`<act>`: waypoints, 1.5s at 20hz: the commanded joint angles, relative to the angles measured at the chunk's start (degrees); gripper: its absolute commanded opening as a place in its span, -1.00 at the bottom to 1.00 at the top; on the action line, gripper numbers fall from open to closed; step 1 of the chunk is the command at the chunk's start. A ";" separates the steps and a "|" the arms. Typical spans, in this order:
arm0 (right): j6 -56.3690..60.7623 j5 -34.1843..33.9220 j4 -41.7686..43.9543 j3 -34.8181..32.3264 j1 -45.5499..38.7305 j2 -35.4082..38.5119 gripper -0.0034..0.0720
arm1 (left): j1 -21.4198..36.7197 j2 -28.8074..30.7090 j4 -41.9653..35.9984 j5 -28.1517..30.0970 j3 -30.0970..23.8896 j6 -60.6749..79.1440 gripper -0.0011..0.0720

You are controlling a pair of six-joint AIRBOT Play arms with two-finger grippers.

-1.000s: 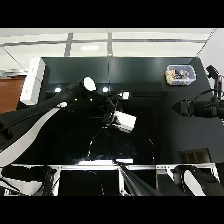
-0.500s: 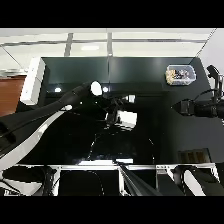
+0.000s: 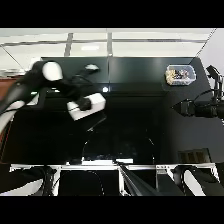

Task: Fold the box and place the chain.

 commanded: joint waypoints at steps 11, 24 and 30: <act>-0.02 -0.55 0.09 -4.31 0.00 0.00 -0.88 | 53.66 16.70 8.20 5.25 -22.47 -6.73 -0.06; 2.67 -2.86 0.20 -4.31 0.00 0.00 -0.87 | 48.48 7.08 5.79 30.49 -22.82 -0.37 0.88; 2.64 -3.78 0.22 -4.31 0.72 0.00 -0.87 | 48.50 10.43 0.96 25.68 -10.60 -4.44 0.99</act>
